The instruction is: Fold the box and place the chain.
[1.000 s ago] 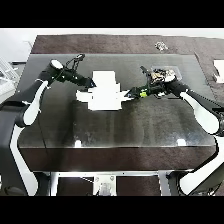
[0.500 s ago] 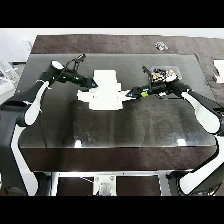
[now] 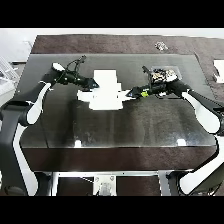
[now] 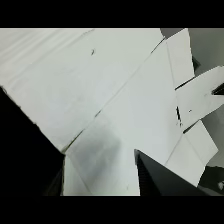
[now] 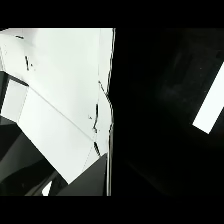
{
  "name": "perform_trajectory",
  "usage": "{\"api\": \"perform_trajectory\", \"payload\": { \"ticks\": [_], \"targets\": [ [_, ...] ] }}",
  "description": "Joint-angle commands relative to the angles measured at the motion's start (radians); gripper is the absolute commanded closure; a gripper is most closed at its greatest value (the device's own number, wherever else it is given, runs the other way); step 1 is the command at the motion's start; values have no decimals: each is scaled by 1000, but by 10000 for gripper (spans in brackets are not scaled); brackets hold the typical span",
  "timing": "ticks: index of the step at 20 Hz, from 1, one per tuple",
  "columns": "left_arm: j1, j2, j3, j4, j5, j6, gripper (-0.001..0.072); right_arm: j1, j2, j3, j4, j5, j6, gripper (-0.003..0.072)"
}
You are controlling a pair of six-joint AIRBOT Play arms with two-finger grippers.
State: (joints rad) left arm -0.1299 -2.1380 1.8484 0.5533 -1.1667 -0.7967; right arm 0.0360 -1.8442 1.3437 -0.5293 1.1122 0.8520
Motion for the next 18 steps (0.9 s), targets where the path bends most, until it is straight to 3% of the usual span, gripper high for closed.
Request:
{"api": "perform_trajectory", "payload": {
  "ticks": [1, 4, 7, 18],
  "targets": [
    [0, -9, 1, -25, 6, 20, 252, 0, 0, 1, -3, 3, 0, 676],
    [0, -9, 1, -44, 15, 35, 253, 0, 0, 1, -7, 6, 0, 676],
    [0, -9, 1, -46, 19, 40, 344, 0, 0, 1, -7, 6, 0, 676],
    [0, -9, 1, -46, 22, 64, 362, 0, 0, 1, -8, 7, -18, 676]
  ]
}}
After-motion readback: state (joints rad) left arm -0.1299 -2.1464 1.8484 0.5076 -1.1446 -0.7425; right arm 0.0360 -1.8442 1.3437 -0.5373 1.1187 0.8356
